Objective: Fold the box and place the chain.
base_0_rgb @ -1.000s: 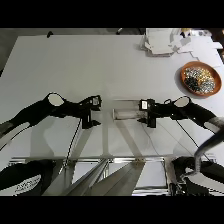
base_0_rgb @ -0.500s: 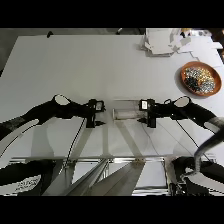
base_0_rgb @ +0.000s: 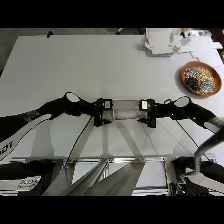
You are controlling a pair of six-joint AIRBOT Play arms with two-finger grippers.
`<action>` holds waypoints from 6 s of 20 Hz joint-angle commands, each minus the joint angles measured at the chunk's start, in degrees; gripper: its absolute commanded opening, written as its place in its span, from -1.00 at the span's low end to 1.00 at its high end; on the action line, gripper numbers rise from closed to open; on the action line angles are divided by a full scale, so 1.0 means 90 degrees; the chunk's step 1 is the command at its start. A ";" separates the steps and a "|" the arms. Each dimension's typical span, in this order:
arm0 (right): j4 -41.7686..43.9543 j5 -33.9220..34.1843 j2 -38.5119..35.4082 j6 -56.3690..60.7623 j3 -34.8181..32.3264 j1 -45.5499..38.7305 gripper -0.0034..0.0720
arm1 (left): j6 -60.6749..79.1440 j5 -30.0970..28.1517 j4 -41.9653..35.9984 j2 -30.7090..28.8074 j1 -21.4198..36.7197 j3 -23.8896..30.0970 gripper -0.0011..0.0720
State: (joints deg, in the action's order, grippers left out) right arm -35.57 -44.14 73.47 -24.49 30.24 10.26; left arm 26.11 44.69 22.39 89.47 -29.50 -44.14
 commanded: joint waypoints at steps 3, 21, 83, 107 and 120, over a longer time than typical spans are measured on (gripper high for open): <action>0.0000 0.0000 -0.0002 0.0000 0.0000 -0.0002 0.16 | -0.0073 -0.0019 -0.0151 0.0129 -0.0068 -0.0097 0.92; 0.0000 0.0000 -0.0002 0.0000 0.0000 -0.0002 0.16 | -0.0121 -0.0107 -0.0415 0.0129 -0.0100 -0.0097 0.92; 0.0000 0.0000 -0.0002 0.0000 0.0000 -0.0002 0.16 | -0.0333 0.0362 -0.0665 0.0151 0.0257 -0.0097 0.96; -0.0002 -0.0002 -0.0002 0.0000 0.0000 -0.0002 0.16 | -0.0233 0.0342 -0.0906 0.0160 -0.0002 -0.0107 0.96; 0.0000 0.0000 -0.0002 0.0000 0.0000 -0.0002 0.16 | -0.0277 0.0204 -0.1042 0.0160 -0.0100 -0.0107 -0.59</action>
State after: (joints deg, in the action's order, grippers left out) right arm -35.55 -44.05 73.47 -24.47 30.24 10.22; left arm 23.81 47.00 13.21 90.89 -30.30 -45.04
